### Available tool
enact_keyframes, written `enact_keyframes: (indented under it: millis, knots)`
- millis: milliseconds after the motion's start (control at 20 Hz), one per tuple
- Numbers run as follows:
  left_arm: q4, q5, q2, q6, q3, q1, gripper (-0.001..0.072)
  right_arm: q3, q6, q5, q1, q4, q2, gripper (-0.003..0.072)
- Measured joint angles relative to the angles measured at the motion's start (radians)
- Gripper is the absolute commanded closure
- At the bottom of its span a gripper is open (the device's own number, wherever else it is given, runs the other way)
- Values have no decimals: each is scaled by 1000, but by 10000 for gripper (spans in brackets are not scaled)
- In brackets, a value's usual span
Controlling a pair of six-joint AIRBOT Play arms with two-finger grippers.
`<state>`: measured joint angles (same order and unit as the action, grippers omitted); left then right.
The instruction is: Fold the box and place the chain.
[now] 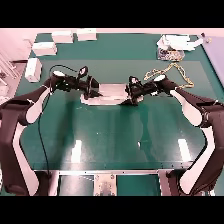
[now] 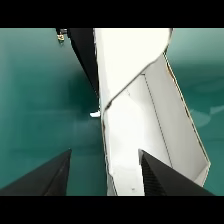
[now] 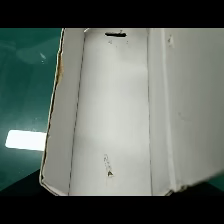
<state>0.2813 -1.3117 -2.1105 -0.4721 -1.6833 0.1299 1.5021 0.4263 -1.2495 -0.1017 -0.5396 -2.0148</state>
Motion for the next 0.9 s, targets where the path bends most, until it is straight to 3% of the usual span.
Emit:
enact_keyframes:
  millis: [450, 500, 550, 900]
  knots:
    - [-2, -54, 103, 58, -3, -46, 224, 0, 0, 0, 0, 0, 0, 106]
    - [0, -71, 114, 76, -3, -61, 331, 0, 0, 0, 0, 0, 0, 107]
    - [5, -92, 124, 89, -3, -76, 687, 0, 0, 0, 0, 0, 0, 107]
    - [3, -306, 201, 187, 5, -144, 695, 0, 0, 0, 0, 0, 0, 106]
